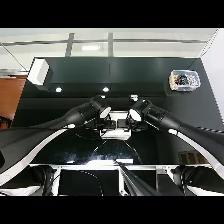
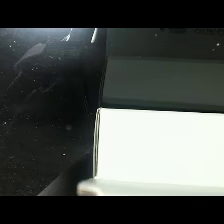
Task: Fold the box and place the chain.
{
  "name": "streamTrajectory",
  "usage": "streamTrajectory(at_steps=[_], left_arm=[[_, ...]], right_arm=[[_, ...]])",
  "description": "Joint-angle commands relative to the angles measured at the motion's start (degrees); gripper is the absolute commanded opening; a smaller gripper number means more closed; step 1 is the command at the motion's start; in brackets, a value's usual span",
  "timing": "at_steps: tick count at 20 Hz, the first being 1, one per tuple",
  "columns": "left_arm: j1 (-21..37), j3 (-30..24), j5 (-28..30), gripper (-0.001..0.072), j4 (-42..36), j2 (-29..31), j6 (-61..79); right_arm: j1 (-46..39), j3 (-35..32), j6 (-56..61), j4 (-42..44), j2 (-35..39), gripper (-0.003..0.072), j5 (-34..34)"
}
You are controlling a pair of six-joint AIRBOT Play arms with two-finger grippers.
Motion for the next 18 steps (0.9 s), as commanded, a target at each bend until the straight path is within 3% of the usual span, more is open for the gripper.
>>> streamTrajectory(at_steps=[1, 7, 8, 9, 18], left_arm=[[0.0, 0.0, 0.0, 0.0030, 0.0, 0.0, 0.0], [0.0, 0.0, 0.0, 0.0031, 0.0, 0.0, 0.0], [0.0, 0.0, 0.0, 0.0030, 0.0, 0.0, 0.0], [0.0, 0.0, 0.0, 0.0030, 0.0, 0.0, 0.0], [0.0, 0.0, 0.1, 0.0030, 0.0, 0.0, 0.0]], right_arm=[[0.0, 0.0, 0.0, 0.1, 0.0, 0.0022, 0.2], [0.4, 0.0, 0.0, 0.1, 0.0, 0.0020, -0.1], [0.4, 0.0, 0.0, 0.1, 0.0, 0.0149, 0.0], [0.4, 0.0, -0.1, 0.1, 0.0, 0.0173, 0.1], [0.9, 0.0, -0.5, 1.0, 0.1, 0.0172, 2.1]])
